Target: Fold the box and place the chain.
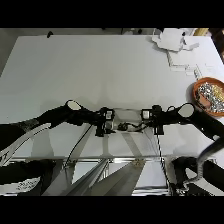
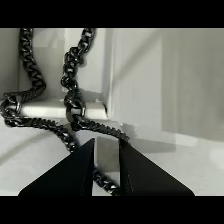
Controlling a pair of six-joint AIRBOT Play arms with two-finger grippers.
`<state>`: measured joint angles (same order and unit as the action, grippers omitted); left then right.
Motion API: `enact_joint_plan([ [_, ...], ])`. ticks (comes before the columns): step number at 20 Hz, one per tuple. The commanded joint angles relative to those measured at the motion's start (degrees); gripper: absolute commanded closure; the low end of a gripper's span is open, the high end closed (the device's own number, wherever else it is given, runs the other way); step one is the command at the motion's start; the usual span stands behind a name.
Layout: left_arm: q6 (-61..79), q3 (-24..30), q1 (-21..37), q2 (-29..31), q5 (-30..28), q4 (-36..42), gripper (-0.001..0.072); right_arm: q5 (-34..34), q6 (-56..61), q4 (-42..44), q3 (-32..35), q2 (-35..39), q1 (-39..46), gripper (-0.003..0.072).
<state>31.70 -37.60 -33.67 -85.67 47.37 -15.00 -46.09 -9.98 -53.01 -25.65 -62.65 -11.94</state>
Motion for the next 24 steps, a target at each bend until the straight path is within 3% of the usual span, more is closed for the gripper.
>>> enact_joint_plan([
  [1,0.0,0.0,0.0,0.0,0.0,0.0,0.0347,0.5,-1.0,1.3,0.0,-0.3,0.0,0.0536],
  [4,0.0,0.0,0.0,0.0,0.0,0.0,0.0347,-0.1,-0.2,-0.3,0.0,1.8,0.0,0.0535],
  [8,0.0,0.0,0.0,0.0,0.0,0.0,0.0347,-2.7,1.1,-9.2,0.0,8.9,0.0,0.0523],
  [11,0.0,0.0,0.0,0.0,0.0,0.0,0.0347,-1.9,0.5,-4.5,0.1,6.1,0.0,0.0389],
  [15,0.0,0.0,0.0,0.0,0.0,0.0,0.0347,-1.1,-1.8,-1.9,0.1,1.5,0.0,0.0391],
  [20,0.0,0.0,0.0,0.0,0.0,0.0,0.0347,0.9,-3.8,-0.1,0.1,-1.0,0.0,0.0564],
  [21,0.0,0.0,0.0,0.0,0.0,0.0,0.0347,0.4,-3.8,-0.2,0.1,-0.9,0.0,0.0653],
  [24,0.0,0.0,0.0,0.0,0.0,0.0,0.0347,-1.7,-3.3,-0.9,0.1,3.1,0.0,0.0670],
])
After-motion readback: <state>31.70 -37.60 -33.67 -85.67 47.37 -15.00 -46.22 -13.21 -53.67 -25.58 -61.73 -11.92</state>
